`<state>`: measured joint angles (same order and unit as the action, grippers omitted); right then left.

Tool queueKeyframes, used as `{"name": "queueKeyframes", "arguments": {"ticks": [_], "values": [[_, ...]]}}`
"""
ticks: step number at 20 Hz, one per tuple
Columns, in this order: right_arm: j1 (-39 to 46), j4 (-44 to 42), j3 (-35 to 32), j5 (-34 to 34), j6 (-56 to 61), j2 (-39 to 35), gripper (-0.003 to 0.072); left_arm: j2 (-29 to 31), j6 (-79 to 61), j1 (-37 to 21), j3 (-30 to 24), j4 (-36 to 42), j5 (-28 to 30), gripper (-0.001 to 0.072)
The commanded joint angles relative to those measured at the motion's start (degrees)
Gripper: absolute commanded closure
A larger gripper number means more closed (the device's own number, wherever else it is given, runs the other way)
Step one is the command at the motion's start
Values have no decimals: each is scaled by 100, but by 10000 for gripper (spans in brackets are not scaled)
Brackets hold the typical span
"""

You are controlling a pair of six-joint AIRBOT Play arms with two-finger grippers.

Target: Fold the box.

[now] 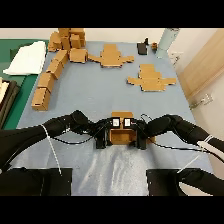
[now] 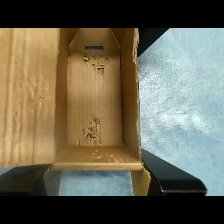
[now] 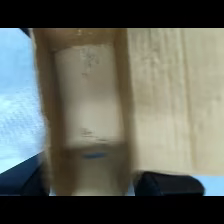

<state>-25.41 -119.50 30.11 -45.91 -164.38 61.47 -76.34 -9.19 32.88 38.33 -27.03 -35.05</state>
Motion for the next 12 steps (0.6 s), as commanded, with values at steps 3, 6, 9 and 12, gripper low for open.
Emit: {"name": "queueKeyframes", "arguments": {"ticks": [3,6,9,12], "values": [[4,133,4,-63,236,-297,-34,0,4,-4,7,2,46,242],[9,568,4,-192,968,-579,-34,0,4,-4,7,2,44,242],[9,874,4,-785,1451,-1045,-28,0,4,-4,7,2,44,242],[9,874,4,-1471,1451,-1510,-27,0,4,-4,7,2,44,242]]}}
